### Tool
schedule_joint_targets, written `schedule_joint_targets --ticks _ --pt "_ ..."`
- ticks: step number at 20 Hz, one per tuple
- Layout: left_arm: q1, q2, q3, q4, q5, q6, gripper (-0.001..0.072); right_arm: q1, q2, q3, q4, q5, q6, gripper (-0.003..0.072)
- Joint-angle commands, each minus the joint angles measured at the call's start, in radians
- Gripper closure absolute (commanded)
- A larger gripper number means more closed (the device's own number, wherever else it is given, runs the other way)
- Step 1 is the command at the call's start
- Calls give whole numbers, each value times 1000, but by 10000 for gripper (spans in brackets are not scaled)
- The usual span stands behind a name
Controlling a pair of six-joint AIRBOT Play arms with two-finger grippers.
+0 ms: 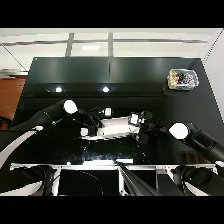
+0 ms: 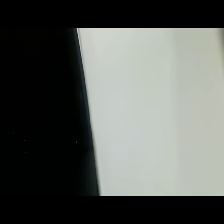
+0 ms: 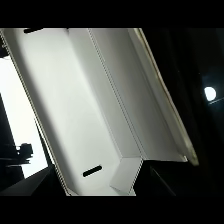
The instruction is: Fold the box and place the chain.
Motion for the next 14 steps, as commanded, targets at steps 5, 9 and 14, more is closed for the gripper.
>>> schedule_joint_targets --ticks 5,9,14 --pt "0 1 1 0 0 1 683 -26 -24 0 90 -7 -43 -22" --pt "0 1 1 0 -1 1 684 -73 -50 0 267 26 -201 -23" --pt "0 1 1 0 -1 1 684 -80 -86 0 351 23 -303 -23"
